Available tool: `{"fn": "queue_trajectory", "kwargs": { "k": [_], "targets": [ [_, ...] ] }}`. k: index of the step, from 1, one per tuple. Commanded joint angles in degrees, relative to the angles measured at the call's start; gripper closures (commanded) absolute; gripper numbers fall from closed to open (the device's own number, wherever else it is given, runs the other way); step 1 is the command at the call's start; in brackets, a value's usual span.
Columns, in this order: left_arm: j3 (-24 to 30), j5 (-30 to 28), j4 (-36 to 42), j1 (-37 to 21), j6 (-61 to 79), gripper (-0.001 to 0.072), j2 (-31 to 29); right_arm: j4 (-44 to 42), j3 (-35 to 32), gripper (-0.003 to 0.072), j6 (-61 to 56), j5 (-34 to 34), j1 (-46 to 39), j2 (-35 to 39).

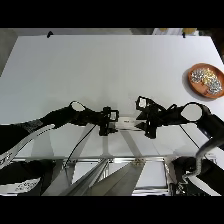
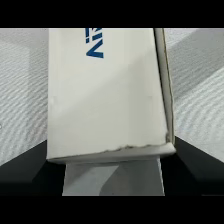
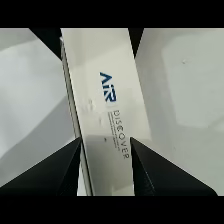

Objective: Fold the box and place the chain.

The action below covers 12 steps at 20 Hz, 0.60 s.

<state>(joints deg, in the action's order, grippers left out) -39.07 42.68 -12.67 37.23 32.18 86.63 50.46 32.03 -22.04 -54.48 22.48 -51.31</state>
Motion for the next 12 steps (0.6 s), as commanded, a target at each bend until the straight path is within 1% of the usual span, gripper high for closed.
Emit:
{"fn": "queue_trajectory", "kwargs": {
  "k": [1,3,4,5,6,7,12],
  "targets": [
    [0.0,-0.4,0.2,0.0,-0.2,0.0691,0.0,-3.1,0.0,0.0343,0.0,-0.3,0.1,1.5],
    [0.0,-0.4,0.2,0.0,-0.2,0.0691,0.0,-3.9,0.0,0.0353,0.0,0.2,0.1,1.5],
    [0.0,-0.4,0.2,0.0,-0.2,0.0691,0.0,-3.9,0.0,0.0438,-0.2,0.3,0.1,1.5],
    [0.0,-0.4,0.2,0.0,-0.2,0.0691,0.0,-3.9,0.0,0.0543,-0.2,0.3,0.1,1.3],
    [0.0,-0.4,0.2,0.0,-0.2,0.0691,0.0,-3.9,0.0,0.0609,-0.2,0.3,0.1,0.9],
    [0.0,-0.5,0.2,0.0,-0.2,0.0691,0.0,-3.9,0.0,0.0646,-0.2,0.3,0.1,0.3],
    [0.0,-0.4,0.2,0.0,-0.2,0.0691,0.0,-3.8,-0.2,0.0667,-0.6,-1.7,0.1,-2.5]
  ]
}}
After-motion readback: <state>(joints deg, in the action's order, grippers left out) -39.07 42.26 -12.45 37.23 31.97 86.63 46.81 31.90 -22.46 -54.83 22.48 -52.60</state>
